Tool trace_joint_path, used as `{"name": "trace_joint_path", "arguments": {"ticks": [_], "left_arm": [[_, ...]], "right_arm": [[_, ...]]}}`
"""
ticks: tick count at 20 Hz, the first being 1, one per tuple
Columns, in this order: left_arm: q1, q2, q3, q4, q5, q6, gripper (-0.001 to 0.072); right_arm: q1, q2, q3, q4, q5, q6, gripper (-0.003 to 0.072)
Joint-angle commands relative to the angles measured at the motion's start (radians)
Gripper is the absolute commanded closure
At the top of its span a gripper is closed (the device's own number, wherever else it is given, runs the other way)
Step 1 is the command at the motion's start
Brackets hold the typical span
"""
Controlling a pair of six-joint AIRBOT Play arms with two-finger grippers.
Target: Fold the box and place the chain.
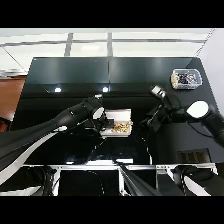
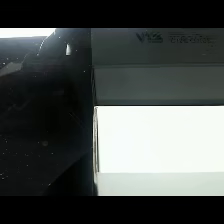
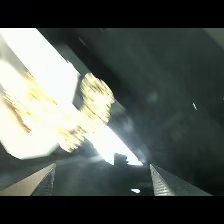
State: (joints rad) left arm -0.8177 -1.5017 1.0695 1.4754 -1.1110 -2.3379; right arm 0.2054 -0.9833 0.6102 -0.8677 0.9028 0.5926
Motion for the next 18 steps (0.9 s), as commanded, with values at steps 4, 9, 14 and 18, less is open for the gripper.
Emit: {"name": "trace_joint_path", "arguments": {"ticks": [4, 9, 14, 18], "left_arm": [[0.0, -0.001, 0.0, 0.0, 0.0, 0.0, 0.068], [0.0, -0.001, 0.0, 0.0, -0.001, 0.0, 0.068], [0.0, -0.001, 0.0, 0.0, -0.001, 0.0, 0.068], [0.0, -0.001, 0.0, 0.0, -0.001, 0.0, 0.068]], "right_arm": [[0.061, -0.141, -0.077, 0.159, -0.144, -0.66, -0.0034], [0.09, -0.234, -0.066, 0.299, -0.166, -0.762, -0.0034], [0.1, -0.255, -0.066, 0.294, -0.174, -0.773, -0.0034], [0.1, -0.256, -0.066, 0.306, -0.208, -0.774, -0.0034]]}}
